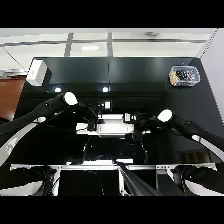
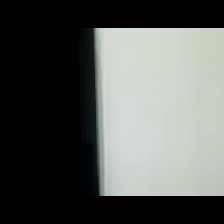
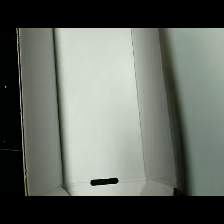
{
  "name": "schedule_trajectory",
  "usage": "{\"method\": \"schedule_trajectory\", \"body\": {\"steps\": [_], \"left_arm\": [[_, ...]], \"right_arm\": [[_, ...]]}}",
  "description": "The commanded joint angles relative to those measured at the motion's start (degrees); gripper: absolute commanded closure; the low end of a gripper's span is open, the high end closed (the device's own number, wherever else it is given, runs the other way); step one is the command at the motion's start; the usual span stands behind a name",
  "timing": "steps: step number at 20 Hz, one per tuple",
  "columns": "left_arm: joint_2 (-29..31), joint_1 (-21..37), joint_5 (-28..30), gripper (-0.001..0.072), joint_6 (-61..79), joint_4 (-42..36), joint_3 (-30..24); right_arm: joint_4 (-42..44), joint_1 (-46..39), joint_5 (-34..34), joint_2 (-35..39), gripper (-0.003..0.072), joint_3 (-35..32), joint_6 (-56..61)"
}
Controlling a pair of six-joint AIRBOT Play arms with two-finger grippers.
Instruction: Fold the box and place the chain.
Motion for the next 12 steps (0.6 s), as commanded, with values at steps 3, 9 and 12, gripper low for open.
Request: {"method": "schedule_trajectory", "body": {"steps": [3,9,12], "left_arm": [[0.00,0.00,0.02,0.0685,0.02,0.04,0.07],[0.04,0.09,-0.68,0.0683,-0.02,0.11,0.09],[1.29,0.48,-2.51,0.0295,-4.11,1.79,0.11]], "right_arm": [[-0.17,0.04,-0.07,-0.04,0.0111,0.04,0.24],[-0.17,0.02,-0.02,-0.04,0.0328,0.04,0.24],[-0.17,0.02,0.04,-0.04,0.0450,0.02,0.22]]}}
